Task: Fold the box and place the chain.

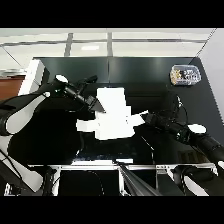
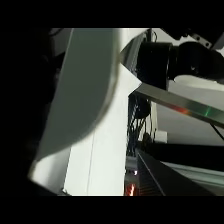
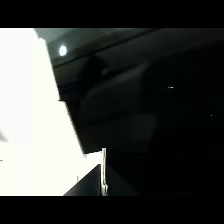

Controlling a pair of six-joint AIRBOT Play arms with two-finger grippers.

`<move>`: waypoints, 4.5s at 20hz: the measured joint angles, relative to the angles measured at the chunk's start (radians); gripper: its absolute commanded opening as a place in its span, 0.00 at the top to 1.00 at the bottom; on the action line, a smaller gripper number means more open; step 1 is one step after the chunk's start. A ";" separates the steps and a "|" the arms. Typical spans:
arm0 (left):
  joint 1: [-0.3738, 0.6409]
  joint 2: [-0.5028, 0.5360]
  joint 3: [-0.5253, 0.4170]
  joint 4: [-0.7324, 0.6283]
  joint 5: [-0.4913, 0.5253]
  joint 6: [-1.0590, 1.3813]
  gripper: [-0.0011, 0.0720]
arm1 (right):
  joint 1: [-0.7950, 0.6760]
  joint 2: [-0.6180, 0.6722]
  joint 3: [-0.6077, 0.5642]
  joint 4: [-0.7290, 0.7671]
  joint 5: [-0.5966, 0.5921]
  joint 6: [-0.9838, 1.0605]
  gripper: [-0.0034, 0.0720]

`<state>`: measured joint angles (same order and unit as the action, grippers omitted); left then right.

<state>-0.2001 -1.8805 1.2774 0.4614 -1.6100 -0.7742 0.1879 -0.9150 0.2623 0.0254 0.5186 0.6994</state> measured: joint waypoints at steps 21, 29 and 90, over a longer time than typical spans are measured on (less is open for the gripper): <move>-0.061 -0.046 0.095 0.162 0.048 -0.052 0.95 | 0.000 0.000 0.000 -0.053 0.026 0.000 0.86; -0.031 -0.024 0.100 0.163 0.019 0.011 0.96 | -0.049 0.000 0.087 -0.256 0.142 0.009 0.18; -0.158 0.375 -0.386 0.216 0.684 1.008 0.95 | 0.224 -0.286 0.362 -0.502 0.154 -0.879 0.00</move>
<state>-0.3576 -1.5051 0.8917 0.6773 -0.9257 0.2340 0.4122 -1.2011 0.6247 -0.4770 0.6724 -0.1795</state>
